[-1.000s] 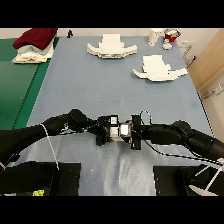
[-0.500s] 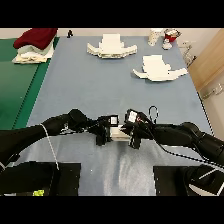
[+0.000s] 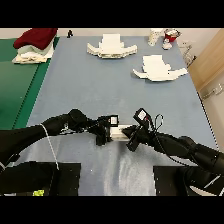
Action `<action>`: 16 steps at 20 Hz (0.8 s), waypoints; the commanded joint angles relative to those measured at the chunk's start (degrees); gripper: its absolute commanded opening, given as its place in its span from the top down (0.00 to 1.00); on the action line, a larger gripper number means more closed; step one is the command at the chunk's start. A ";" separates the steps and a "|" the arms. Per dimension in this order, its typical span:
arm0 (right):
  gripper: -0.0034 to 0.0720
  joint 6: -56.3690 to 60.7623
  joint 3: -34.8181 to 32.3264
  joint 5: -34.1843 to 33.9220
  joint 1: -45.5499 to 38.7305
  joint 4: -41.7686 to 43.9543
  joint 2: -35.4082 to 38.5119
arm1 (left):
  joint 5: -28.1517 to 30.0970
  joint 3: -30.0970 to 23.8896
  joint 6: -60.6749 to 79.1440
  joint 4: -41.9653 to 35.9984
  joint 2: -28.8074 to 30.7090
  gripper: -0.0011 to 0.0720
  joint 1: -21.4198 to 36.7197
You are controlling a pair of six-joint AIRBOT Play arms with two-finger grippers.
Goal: Fold the box.
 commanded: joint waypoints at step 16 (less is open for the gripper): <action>0.91 1.07 -1.86 0.24 0.63 0.33 -4.85 | 0.02 0.07 0.00 0.00 -0.02 0.27 0.00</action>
